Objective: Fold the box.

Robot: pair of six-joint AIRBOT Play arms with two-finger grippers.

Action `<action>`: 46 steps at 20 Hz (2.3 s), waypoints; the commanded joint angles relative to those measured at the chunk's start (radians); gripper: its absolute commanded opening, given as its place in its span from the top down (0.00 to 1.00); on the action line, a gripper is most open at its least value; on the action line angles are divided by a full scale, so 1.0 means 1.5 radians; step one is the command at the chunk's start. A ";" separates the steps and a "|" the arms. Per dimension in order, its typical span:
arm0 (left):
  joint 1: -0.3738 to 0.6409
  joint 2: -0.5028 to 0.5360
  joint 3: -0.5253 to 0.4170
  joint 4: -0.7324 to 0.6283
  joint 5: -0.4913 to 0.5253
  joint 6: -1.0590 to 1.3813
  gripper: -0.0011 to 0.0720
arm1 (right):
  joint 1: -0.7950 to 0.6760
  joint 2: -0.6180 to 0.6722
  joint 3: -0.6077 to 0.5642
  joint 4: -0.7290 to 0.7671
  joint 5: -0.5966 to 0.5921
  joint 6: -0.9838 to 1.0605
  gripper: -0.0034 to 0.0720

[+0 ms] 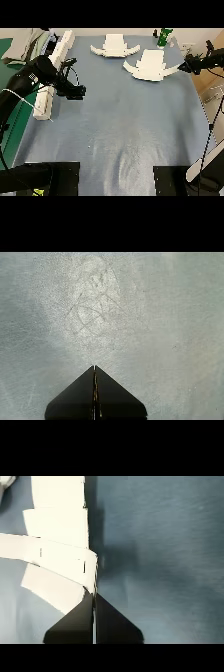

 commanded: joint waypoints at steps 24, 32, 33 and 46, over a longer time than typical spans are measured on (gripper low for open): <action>0.000 -0.001 0.001 0.000 0.000 0.000 0.97 | 0.121 0.762 -1.034 -0.021 0.180 0.099 0.52; 0.000 -0.001 0.001 0.000 0.000 0.000 0.97 | 0.122 0.722 -1.035 -0.001 0.186 0.119 0.52; 0.000 -0.001 0.001 0.000 0.000 0.000 0.97 | 0.126 0.719 -1.035 0.010 0.188 0.119 0.57; 0.000 -0.001 0.001 0.000 0.002 0.000 0.97 | 0.267 0.611 -0.965 0.023 0.156 0.026 0.95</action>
